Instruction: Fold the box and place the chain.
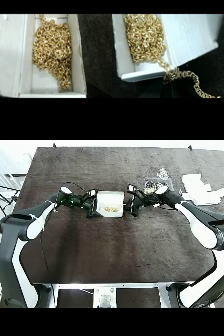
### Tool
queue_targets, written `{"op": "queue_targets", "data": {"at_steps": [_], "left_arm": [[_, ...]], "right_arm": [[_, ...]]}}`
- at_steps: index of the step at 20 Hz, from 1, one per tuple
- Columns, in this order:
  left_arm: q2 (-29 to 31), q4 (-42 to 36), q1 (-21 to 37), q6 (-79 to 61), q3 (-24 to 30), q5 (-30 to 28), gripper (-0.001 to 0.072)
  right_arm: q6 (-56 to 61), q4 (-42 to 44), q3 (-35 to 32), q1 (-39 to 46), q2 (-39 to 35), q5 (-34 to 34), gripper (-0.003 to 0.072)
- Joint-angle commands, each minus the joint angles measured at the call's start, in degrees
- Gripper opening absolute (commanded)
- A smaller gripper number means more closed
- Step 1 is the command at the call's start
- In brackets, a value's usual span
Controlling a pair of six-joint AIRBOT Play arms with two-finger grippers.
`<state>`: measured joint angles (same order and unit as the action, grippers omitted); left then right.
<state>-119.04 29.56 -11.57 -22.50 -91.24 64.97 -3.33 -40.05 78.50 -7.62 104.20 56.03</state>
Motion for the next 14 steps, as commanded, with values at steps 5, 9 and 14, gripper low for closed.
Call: {"op": "queue_targets", "data": {"at_steps": [5,9,14], "left_arm": [[0.02,0.0,0.02,0.0,0.0,0.0,0.0536],[0.0,0.0,0.02,0.0,0.0,0.0,0.0536],[0.02,0.0,0.02,0.0,0.0,0.0,0.0536]], "right_arm": [[6.99,-4.55,0.07,0.52,-12.26,5.77,0.0012],[10.47,-4.26,0.07,-2.75,-18.36,7.1,0.0012],[10.45,-3.45,0.31,-8.96,-19.17,3.8,0.0012]]}}
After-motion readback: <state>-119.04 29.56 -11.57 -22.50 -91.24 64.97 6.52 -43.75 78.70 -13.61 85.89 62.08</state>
